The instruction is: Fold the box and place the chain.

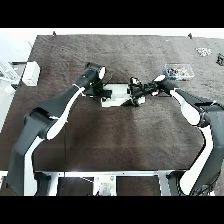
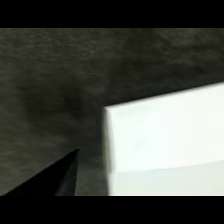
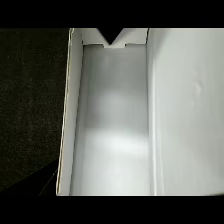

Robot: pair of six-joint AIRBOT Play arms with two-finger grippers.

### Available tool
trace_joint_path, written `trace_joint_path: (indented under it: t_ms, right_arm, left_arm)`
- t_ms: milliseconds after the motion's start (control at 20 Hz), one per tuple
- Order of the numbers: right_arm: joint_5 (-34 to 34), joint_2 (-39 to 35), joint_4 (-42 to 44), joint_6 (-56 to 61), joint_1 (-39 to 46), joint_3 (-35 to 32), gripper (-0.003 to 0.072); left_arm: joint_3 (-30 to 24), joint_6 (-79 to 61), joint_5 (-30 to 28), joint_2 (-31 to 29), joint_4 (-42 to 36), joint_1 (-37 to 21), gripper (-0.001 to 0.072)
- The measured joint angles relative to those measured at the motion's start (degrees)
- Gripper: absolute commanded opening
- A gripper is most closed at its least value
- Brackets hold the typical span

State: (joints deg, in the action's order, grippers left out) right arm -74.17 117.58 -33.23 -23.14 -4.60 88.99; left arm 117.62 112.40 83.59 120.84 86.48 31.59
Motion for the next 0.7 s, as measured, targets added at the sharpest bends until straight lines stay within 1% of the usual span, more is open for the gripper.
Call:
trace_joint_path:
  t_ms: [50,100,350,450,600,700]
  right_arm:
    - [0.0,0.0,0.0,0.0,0.0,0.0,0.0475]
    - [0.0,0.0,0.0,0.1,0.0,0.0,0.0475]
    - [0.0,0.0,0.0,0.1,0.0,0.0,0.0475]
    - [0.0,0.0,0.1,0.1,0.0,0.0,0.0475]
    - [0.0,0.0,0.1,0.2,0.0,0.0,0.0475]
    - [0.0,0.0,0.1,0.2,0.0,0.0,0.0475]
  left_arm:
    - [0.2,0.0,-0.1,-0.2,-0.2,0.0,0.0524]
    - [0.4,-0.3,-0.2,-0.5,-0.6,0.0,0.0553]
    - [0.9,-4.7,0.1,-3.7,-1.5,-0.3,0.0554]
    - [0.9,-7.6,1.7,-5.9,-1.7,-1.0,0.0553]
    - [0.7,-14.9,4.2,-9.3,-1.9,-2.3,0.0552]
    - [0.5,-22.3,4.2,-11.5,-3.6,-3.8,0.0552]
